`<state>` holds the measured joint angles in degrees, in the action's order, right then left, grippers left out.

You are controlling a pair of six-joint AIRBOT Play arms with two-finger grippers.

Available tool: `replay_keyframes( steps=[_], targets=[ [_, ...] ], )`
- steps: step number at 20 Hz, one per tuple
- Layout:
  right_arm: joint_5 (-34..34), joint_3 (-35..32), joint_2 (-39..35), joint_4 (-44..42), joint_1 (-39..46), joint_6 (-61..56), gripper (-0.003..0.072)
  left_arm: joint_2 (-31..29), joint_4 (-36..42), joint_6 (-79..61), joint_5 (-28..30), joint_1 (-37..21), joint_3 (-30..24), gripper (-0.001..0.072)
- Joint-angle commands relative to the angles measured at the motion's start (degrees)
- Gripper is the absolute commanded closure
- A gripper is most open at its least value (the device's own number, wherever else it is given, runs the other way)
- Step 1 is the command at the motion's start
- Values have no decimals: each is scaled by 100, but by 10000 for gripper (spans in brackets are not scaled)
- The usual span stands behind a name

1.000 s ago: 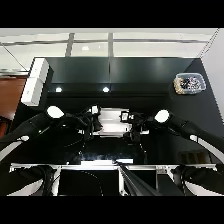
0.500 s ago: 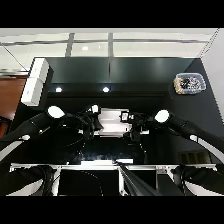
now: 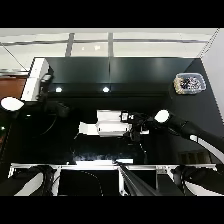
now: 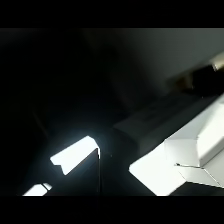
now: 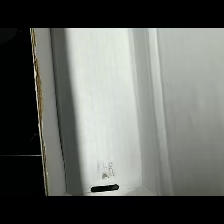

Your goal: Fold the box and place the chain.

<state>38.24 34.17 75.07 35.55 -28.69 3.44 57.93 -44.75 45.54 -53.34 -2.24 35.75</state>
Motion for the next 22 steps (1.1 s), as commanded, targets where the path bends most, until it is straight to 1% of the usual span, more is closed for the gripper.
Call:
replay_keyframes(
  steps=[1, 3, 5, 8, 10, 13, 15, 17, 18, 20, 21, 22],
  targets=[
    [-11, -2, 4, -2, 0, -2, 553, 382, -459, 2203, -1759, -925, -70, 679],
    [-11, -2, 2, -2, 0, -4, 553, 732, -295, 2201, -1606, -758, -184, 678],
    [-11, -2, 4, -2, 0, -2, 553, 1156, -278, 2203, -1403, -376, -192, 679],
    [-9, -2, 4, -2, -2, -2, 553, 1803, -208, 2326, -1331, 254, -192, 679],
    [-9, -2, 4, -2, 0, -4, 553, 2120, 105, 2319, -1220, 662, -190, 679],
    [-9, -2, 4, -2, 0, -7, 553, 2264, 525, 2039, -745, 1119, -181, 679],
    [-7, -2, 4, -2, 0, -9, 553, 2238, 866, 1759, -752, 1154, -151, 679],
    [-9, -2, 2, 0, 0, -22, 553, 2168, 879, 1729, -850, 1097, -79, 678],
    [-9, -2, 4, 0, 0, -22, 553, 2144, 881, 1672, -992, 1060, -28, 656],
    [-9, -2, 4, 0, 0, -22, 553, 2109, 876, 1665, -1226, 994, 103, 375],
    [-9, -2, 4, -2, 0, -22, 553, 2096, 874, 1663, -1325, 984, 190, 282],
    [-9, -2, 4, 0, 0, -22, 553, 2074, 879, 1665, -1344, 986, 264, 227]
  ],
)
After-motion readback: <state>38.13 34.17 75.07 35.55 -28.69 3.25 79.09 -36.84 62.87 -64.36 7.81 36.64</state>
